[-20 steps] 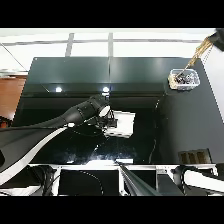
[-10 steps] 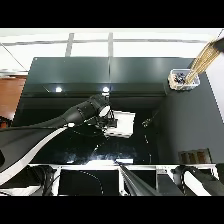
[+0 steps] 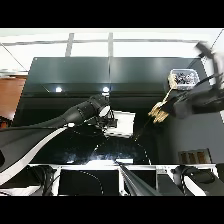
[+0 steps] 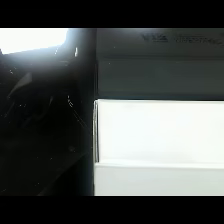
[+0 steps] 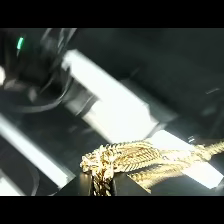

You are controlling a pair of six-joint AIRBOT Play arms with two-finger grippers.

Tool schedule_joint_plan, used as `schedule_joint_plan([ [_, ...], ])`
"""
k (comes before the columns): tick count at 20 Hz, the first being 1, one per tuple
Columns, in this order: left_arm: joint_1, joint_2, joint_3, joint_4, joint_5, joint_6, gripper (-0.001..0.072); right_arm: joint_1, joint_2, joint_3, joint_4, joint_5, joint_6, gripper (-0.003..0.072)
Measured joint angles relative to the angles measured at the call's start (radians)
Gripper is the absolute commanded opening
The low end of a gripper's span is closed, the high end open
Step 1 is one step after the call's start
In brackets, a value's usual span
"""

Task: Fold the box and place the chain.

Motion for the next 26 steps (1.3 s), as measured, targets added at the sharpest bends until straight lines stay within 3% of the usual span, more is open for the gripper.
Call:
schedule_joint_plan([
  [5, -0.001, 0.000, 0.000, 0.000, 0.001, 0.000, 0.0028, 0.137, -0.039, -0.126, 0.075, -0.142, -0.005, 0.0044],
  [10, -0.001, 0.000, 0.000, 0.000, 0.002, 0.000, 0.0028, 0.222, -0.147, -0.156, 0.110, -0.296, -0.008, 0.0045],
  [15, -0.001, 0.000, 0.000, 0.000, 0.002, 0.000, 0.0028, 0.243, -0.209, -0.163, 0.113, -0.363, -0.017, 0.0052],
  [17, -0.001, 0.000, 0.000, 0.000, 0.002, 0.000, 0.0028, 0.245, -0.216, -0.165, 0.107, -0.372, -0.014, 0.0521],
  [18, -0.001, 0.000, 0.000, 0.000, 0.002, 0.000, 0.0028, 0.245, -0.218, -0.166, 0.106, -0.377, -0.013, 0.0556],
  [23, -0.001, 0.000, 0.000, 0.000, 0.002, 0.000, 0.0028, 0.133, -0.202, -0.163, 0.068, -0.305, -0.007, 0.0556],
  [26, -0.001, 0.000, 0.000, 0.000, 0.002, 0.000, 0.0028, 0.012, -0.167, -0.174, -0.063, -0.256, -0.037, 0.0557],
])
